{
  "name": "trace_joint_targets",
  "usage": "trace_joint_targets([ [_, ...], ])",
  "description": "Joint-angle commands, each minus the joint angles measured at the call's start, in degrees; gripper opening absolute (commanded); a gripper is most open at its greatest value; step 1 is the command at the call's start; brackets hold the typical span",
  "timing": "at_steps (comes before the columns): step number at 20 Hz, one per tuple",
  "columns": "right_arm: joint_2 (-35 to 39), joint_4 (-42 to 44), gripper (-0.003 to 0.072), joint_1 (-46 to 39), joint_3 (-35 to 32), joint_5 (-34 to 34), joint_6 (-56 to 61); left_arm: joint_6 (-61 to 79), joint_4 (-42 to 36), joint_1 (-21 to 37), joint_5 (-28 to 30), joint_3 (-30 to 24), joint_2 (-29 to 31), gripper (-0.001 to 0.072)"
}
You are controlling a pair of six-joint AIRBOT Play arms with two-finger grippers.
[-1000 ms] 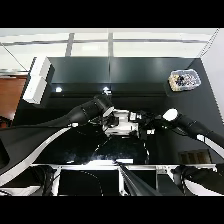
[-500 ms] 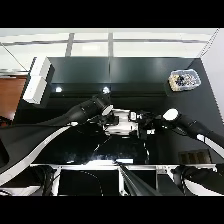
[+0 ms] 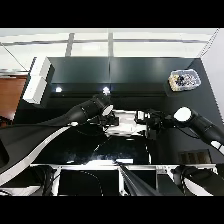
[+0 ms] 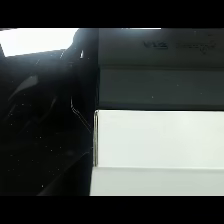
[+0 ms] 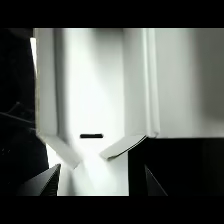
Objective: Fold the box and place the chain.
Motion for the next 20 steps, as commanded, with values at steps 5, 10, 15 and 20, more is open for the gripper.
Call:
trace_joint_targets([
  [5,-1.01,2.73,0.0628,-1.20,0.02,1.16,-3.13,-0.07,0.09,0.02,-0.04,0.07,0.04,0.0027],
  [10,-3.54,8.72,0.0489,-0.79,0.02,-0.33,-6.97,-0.07,0.09,0.02,-0.04,0.07,0.04,0.0028],
  [15,-3.74,8.76,0.0464,2.84,0.02,-2.23,-6.95,-0.07,0.09,0.15,0.20,0.07,0.04,0.0028],
  [20,-4.00,13.22,0.0127,3.08,0.02,-3.37,-6.54,-0.07,0.07,0.13,0.17,0.07,0.04,0.0028],
])
